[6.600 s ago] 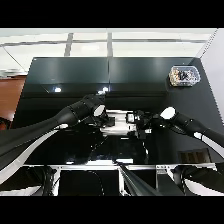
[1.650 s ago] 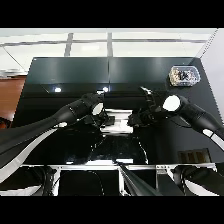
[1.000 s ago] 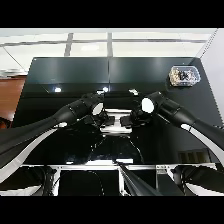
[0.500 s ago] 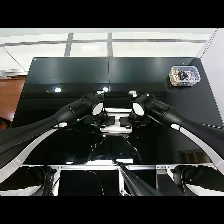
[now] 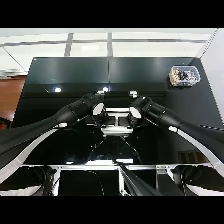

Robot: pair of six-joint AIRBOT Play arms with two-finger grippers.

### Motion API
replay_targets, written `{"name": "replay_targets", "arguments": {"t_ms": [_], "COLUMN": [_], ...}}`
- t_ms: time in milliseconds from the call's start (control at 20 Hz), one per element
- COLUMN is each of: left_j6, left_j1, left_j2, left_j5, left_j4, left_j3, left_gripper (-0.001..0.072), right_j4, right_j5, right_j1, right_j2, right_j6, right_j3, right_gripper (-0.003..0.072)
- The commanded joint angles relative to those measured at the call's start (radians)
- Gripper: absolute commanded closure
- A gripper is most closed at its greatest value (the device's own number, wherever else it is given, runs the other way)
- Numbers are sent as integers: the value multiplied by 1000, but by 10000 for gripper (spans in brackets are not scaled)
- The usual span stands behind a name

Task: Fold the box and place the chain.

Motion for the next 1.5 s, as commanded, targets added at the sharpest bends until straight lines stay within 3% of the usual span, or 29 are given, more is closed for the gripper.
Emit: {"name": "replay_targets", "arguments": {"t_ms": [0, 400, 500, 700, 750, 850, 1150, 1250, 1450], "left_j6": [-1, -1, -1, -1, -1, -1, -1, -1, -1], "left_j1": [0, 0, 0, 0, 0, 0, 0, 0, 0], "left_j2": [0, 0, 0, 0, 0, 0, 0, 0, 0], "left_j5": [-2, -2, -2, -2, -2, -3, -3, -2, -5], "left_j4": [2, 2, 2, 1, 1, 1, 2, 2, 2], "left_j3": [0, 0, 0, 0, 0, 0, 0, 0, 0], "left_gripper": [679, 679, 679, 679, 679, 679, 679, 679, 679], "right_j4": [3, 40, 45, 24, 13, -5, -12, -123, -635], "right_j5": [9, 8, 6, 6, 6, 10, 44, 76, 232], "right_j1": [2, 2, 3, 5, 5, 4, 7, 7, -32], "right_j2": [0, -20, -26, -21, -13, 17, 236, 339, 402], "right_j6": [10, -1, -13, -13, -13, -19, -120, -133, -134], "right_j3": [1, 0, 0, 0, 0, 1, 1, 0, -6], "right_gripper": [503, 490, 673, 671, 667, 394, 399, 400, 400]}}
